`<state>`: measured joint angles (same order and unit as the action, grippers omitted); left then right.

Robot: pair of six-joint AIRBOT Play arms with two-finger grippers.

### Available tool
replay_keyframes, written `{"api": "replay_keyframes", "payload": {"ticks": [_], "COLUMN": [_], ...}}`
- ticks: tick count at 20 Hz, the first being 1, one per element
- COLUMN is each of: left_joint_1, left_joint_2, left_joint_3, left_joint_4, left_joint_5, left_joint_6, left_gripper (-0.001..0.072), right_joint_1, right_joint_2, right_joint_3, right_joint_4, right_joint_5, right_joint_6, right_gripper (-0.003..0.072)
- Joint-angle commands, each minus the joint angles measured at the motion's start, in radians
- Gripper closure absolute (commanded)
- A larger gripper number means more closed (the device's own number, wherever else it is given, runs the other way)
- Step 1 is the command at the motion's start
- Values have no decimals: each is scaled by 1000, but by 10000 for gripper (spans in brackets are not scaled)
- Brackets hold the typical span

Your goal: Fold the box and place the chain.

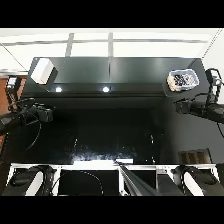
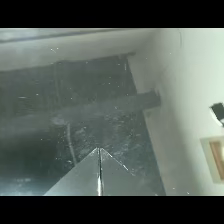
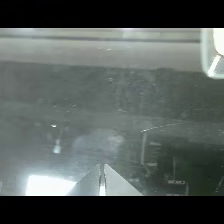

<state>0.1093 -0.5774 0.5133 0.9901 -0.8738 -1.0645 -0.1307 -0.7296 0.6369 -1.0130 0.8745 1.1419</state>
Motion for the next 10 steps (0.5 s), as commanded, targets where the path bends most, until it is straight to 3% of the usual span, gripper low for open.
{"api": "replay_keyframes", "payload": {"ticks": [1,10], "left_joint_1": [-2,-2], "left_joint_2": [40,40], "left_joint_3": [-51,-51], "left_joint_4": [-5,-5], "left_joint_5": [55,54], "left_joint_6": [2,2], "left_gripper": [679,679], "right_joint_1": [0,0], "right_joint_2": [2,2], "right_joint_3": [-21,-21], "right_joint_4": [-19,-16], "right_joint_5": [-48,-48], "right_joint_6": [6,6], "right_gripper": [646,646]}}
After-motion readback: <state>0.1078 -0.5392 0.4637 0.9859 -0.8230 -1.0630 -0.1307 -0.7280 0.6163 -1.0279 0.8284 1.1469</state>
